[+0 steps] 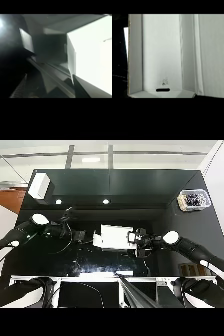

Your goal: Fold the box and place the chain.

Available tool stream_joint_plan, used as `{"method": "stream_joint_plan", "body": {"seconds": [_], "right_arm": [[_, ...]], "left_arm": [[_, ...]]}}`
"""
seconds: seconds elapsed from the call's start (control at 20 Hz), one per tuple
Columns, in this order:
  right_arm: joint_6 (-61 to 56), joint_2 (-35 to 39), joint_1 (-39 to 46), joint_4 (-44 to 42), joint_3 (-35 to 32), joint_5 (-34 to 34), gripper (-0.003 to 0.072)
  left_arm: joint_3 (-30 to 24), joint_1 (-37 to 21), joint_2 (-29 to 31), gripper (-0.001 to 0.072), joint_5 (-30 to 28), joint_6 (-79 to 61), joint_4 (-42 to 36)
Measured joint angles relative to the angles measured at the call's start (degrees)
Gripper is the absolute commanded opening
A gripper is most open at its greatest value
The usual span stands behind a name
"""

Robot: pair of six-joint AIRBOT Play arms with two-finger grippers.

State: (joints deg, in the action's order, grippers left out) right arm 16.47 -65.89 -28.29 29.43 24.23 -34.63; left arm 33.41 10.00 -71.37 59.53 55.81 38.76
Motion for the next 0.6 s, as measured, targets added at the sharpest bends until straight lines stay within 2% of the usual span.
{"method": "stream_joint_plan", "body": {"seconds": [0.25,0.6], "right_arm": [[0.0,0.0,0.0,0.0,0.0,0.0,0.0591],[0.0,0.0,0.0,0.0,0.0,0.0,0.0591]], "left_arm": [[4.0,5.7,0.0,0.0709,1.4,2.0,0.3],[7.4,11.9,0.0,0.0708,-0.8,10.2,4.6]]}}
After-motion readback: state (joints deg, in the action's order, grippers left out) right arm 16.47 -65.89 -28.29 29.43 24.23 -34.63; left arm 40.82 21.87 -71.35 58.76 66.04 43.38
